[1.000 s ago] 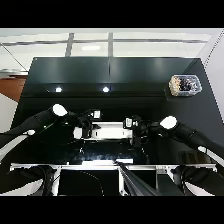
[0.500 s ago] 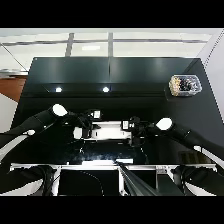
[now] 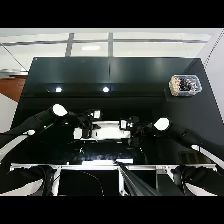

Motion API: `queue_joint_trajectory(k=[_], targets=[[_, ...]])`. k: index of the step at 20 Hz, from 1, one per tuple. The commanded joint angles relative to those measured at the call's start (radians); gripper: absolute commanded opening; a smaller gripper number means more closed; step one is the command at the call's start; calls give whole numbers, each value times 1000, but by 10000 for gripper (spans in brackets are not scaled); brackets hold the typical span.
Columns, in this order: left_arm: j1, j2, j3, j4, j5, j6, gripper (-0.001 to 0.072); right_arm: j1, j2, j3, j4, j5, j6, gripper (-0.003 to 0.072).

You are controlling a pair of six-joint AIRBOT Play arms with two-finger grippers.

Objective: Fold the box and place the chain.

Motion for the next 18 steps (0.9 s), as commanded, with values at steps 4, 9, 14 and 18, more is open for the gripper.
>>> queue_joint_trajectory(k=[4,9,14,18], targets=[[0,-1,0,0,0,0,29,22,-4,2,-52,-13,26,568],[0,-1,0,0,1,0,29,22,-4,2,-50,-13,26,569],[0,-1,0,0,1,0,29,21,-4,2,-48,-13,27,569],[0,-1,0,0,1,0,29,21,-4,2,-50,-13,27,569]])
